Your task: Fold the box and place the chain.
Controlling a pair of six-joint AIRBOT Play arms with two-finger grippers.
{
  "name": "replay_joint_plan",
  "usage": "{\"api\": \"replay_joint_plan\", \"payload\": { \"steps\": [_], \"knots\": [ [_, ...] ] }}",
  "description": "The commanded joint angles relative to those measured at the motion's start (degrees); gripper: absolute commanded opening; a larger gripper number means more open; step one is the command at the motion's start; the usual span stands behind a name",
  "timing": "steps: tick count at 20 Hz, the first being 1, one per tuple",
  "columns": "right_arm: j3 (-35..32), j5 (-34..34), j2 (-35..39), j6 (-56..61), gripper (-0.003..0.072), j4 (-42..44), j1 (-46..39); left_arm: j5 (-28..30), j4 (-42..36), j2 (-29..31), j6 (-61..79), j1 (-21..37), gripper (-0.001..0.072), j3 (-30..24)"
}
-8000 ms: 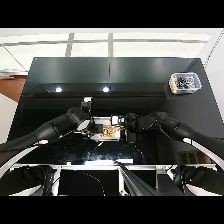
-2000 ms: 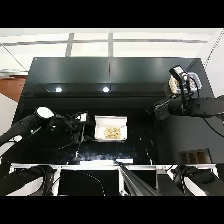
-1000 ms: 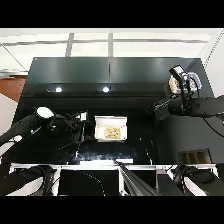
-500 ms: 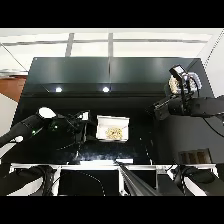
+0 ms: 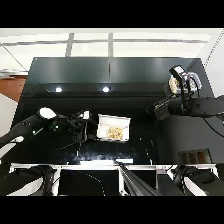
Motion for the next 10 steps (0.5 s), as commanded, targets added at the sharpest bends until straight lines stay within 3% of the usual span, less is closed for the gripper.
{"api": "replay_joint_plan", "payload": {
  "steps": [1,10],
  "knots": [
    [0.0,0.0,0.0,0.0,0.0701,0.0,0.0,0.2,0.0,-0.2,-0.7,-0.3,0.07,0.0],
    [0.0,0.1,0.0,0.4,0.0701,0.0,0.0,3.6,-0.2,-1.3,-0.1,-3.3,0.07,0.1]
  ]
}}
